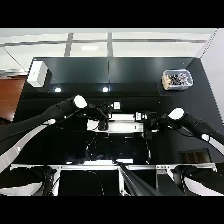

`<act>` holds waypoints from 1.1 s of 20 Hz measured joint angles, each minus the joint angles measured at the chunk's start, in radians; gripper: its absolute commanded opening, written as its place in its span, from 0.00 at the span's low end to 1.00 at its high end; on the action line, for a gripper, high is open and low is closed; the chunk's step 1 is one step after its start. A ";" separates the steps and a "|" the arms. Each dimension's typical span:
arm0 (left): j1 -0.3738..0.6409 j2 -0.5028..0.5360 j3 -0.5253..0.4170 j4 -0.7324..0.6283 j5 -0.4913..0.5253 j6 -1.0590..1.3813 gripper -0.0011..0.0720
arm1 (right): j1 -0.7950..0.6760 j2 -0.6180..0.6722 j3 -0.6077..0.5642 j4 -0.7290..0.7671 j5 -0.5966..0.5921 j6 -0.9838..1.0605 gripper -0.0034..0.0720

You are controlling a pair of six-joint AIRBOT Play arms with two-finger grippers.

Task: Fold the box and place the chain.

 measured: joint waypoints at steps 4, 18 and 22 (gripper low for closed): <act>0.000 0.000 0.000 0.000 0.001 0.000 0.04 | 0.001 0.000 0.000 -0.008 -0.004 0.003 0.98; 0.000 0.000 0.000 0.000 0.003 0.000 0.05 | -0.013 0.000 0.000 -0.001 -0.006 0.000 0.75; 0.000 0.012 0.000 0.005 0.002 -0.008 0.68 | -0.011 0.000 0.000 0.002 -0.010 0.003 0.56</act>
